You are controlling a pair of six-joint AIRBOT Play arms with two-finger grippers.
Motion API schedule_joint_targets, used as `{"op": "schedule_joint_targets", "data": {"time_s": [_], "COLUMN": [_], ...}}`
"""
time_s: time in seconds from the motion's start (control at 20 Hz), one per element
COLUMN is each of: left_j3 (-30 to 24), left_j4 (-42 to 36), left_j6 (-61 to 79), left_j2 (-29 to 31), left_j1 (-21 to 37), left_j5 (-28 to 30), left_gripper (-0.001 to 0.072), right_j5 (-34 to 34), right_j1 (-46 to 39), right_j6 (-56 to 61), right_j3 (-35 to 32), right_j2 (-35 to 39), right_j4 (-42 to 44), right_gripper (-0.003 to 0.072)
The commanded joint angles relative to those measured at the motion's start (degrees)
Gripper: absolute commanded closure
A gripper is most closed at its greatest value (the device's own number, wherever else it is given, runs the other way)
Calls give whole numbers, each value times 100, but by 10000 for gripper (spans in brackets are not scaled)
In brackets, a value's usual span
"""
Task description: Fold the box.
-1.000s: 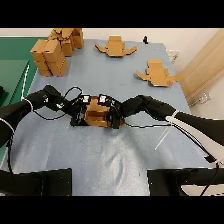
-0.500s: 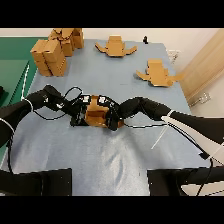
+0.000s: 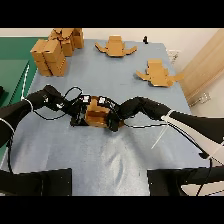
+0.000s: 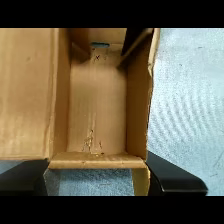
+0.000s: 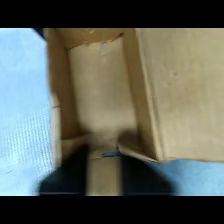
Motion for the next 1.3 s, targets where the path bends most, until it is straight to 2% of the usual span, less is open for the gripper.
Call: {"op": "schedule_joint_targets", "data": {"time_s": [0.0, 0.15, 0.3, 0.4, 0.55, 0.7, 0.95, 1.25], "left_j3": [4, 4, 4, 4, 4, 4, 4, 4], "left_j4": [4, 4, 7, 4, 4, 2, 0, 0], "left_j6": [4, 4, 4, 4, 4, 4, 4, 4], "left_j2": [2, 2, 2, 2, 2, 2, 2, 2], "left_j1": [2, 2, 2, 2, 2, 2, 2, 2], "left_j5": [-7, -2, 0, -2, -7, -20, -37, -39], "left_gripper": [688, 688, 687, 688, 688, 687, 688, 687], "right_j5": [-372, -487, -981, -1110, -1279, -1530, -1386, -1344], "right_j1": [-44, -157, -535, -1093, -2037, -2308, -1742, -1283], "right_j6": [595, 1641, 2758, 3912, 4621, 4653, 4284, 4065], "right_j3": [55, 52, 44, -94, -479, -723, -693, -273], "right_j2": [243, 748, 1290, 1602, 1670, 1161, 39, 9], "right_j4": [-758, -1493, -1569, -1449, -673, 306, 1349, 1683], "right_gripper": [680, 683, 684, 683, 684, 684, 684, 683]}}
